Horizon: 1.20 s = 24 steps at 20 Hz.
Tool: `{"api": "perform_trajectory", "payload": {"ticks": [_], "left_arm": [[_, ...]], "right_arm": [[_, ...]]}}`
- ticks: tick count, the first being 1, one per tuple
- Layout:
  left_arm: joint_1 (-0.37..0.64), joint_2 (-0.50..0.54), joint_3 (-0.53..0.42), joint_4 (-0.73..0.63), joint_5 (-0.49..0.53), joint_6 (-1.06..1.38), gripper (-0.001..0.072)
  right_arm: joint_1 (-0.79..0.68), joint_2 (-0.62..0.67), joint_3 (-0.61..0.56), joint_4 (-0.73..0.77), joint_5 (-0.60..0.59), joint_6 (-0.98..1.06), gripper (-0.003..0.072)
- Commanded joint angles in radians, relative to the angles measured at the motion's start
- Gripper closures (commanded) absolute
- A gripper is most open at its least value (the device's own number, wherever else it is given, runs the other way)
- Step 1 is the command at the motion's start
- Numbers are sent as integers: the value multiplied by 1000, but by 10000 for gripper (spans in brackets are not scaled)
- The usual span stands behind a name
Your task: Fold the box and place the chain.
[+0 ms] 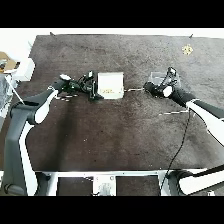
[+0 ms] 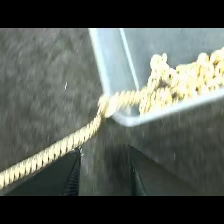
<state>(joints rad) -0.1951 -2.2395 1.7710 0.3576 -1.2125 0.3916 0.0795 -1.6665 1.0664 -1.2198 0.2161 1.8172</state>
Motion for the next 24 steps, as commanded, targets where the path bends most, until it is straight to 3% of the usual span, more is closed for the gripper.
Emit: {"api": "perform_trajectory", "payload": {"ticks": [1,2,4,5,10,14,19,24], "left_arm": [[0,0,0,0,0,0,360],[0,0,0,0,0,0,361],[0,0,0,0,0,0,361],[0,0,0,0,0,0,361],[0,0,0,0,0,0,360],[0,0,0,0,0,0,361],[0,0,0,0,0,0,360],[0,0,0,0,0,0,360]], "right_arm": [[6,-64,48,58,-52,1,348],[6,-68,54,61,-58,1,351],[9,-56,54,60,-61,0,621],[14,-40,54,61,-56,-15,667],[131,165,54,61,4,-146,685],[307,322,71,57,-85,-170,685],[488,288,205,1,-119,-175,685],[502,179,196,13,-28,-147,685]]}}
